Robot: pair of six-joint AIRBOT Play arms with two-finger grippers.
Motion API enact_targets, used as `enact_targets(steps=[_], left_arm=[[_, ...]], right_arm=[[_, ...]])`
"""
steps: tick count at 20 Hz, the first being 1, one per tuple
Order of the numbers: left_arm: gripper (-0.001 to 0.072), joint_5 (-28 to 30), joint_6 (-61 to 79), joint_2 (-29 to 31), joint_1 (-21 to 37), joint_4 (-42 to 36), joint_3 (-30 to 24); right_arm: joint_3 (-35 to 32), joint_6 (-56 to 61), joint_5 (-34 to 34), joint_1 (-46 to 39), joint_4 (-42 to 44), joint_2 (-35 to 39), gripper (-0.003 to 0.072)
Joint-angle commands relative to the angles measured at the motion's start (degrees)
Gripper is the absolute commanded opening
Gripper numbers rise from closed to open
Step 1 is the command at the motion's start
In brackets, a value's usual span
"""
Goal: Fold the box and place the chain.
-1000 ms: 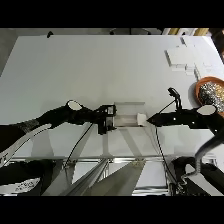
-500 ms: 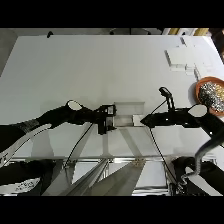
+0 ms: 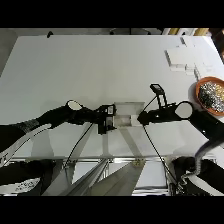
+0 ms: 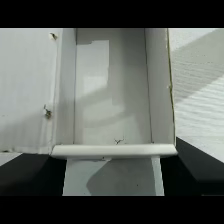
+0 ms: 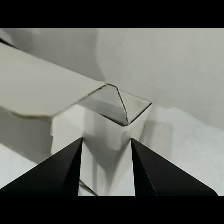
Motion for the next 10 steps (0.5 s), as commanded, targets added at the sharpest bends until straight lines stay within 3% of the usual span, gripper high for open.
enact_targets(steps=[1, 5, 10], left_arm=[[0.0210, 0.0, 0.0, 0.0, 0.0, 0.0, 0.0], [0.0210, 0.0, 0.0, 0.0, 0.0, 0.0, 0.0], [0.0210, 0.0, 0.0, 0.0, 0.0, 0.0, 0.0]], right_arm=[[4.2, 18.5, 1.8, 6.2, -14.6, -2.9, 0.0342], [7.4, 28.1, 5.5, 10.1, -23.2, -5.9, 0.0341], [11.5, 31.9, 7.1, 14.4, -25.1, -11.6, 0.0340]])
